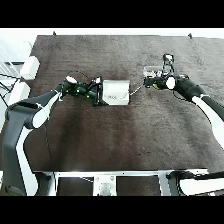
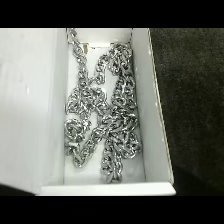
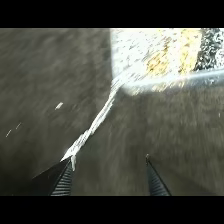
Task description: Fold the box and place the chain.
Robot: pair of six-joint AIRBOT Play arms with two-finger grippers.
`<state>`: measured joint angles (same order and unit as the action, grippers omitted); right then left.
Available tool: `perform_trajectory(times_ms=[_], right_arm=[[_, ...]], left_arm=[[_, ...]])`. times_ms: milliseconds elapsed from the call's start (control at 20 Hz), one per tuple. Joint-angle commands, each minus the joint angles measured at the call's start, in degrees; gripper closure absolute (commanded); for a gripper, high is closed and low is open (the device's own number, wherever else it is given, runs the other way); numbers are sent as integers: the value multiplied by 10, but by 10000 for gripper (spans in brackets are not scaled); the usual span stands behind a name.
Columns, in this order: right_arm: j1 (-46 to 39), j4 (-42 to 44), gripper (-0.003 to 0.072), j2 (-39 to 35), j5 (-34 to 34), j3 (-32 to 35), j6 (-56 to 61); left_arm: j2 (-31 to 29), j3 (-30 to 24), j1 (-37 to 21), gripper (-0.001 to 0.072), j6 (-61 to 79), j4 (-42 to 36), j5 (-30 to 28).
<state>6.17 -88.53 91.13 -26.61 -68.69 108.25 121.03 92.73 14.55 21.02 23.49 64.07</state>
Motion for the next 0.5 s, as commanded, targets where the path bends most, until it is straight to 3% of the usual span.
perform_trajectory(times_ms=[0,150,300,400,450], right_arm=[[-23,61,163,76,55,-36,-34],[-18,130,169,130,56,-92,-101],[-11,194,228,159,56,-131,-156],[-10,195,417,168,56,-137,-157],[-12,193,618,170,55,-137,-160]], left_arm=[[0,0,0,256,0,0,0],[0,0,0,256,0,0,0],[0,0,0,256,0,0,0],[0,0,-1,256,0,0,0],[0,0,0,256,0,0,0]])
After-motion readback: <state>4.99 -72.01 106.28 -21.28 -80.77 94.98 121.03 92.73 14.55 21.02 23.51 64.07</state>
